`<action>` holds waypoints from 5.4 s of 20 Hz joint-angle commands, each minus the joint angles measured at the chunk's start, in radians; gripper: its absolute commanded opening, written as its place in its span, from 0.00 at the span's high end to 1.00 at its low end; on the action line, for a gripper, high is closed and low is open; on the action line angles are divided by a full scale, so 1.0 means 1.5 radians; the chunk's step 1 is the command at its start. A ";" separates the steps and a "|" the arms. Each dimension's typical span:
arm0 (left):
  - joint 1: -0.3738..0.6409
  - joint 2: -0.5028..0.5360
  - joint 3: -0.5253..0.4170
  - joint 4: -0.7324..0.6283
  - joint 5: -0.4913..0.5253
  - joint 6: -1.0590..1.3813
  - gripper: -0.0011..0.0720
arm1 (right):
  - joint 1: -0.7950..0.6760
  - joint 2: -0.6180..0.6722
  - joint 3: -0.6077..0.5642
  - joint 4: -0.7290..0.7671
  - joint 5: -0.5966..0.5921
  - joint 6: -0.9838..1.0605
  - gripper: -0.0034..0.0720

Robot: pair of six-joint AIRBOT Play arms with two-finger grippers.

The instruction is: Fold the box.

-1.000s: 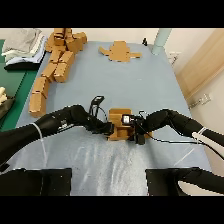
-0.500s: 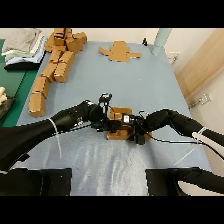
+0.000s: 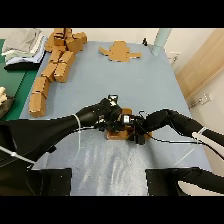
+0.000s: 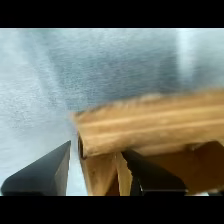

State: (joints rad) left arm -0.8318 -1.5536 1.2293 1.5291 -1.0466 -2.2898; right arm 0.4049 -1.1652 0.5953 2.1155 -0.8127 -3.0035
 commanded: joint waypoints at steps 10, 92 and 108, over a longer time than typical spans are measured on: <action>-0.011 -0.036 0.028 0.010 -0.012 -0.050 0.93 | 0.000 0.000 0.000 0.000 0.000 0.001 0.33; 0.255 0.138 -0.337 -0.671 0.242 1.669 0.04 | 0.000 0.000 0.000 0.000 0.000 0.001 0.33; 0.190 0.122 -0.337 -0.672 0.330 1.658 0.04 | 0.000 0.000 0.000 0.000 0.000 0.001 0.33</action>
State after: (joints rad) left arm -0.5373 -1.3632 0.7242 0.5186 -0.5732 0.2089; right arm 0.4049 -1.1652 0.5953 2.1155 -0.8127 -3.0032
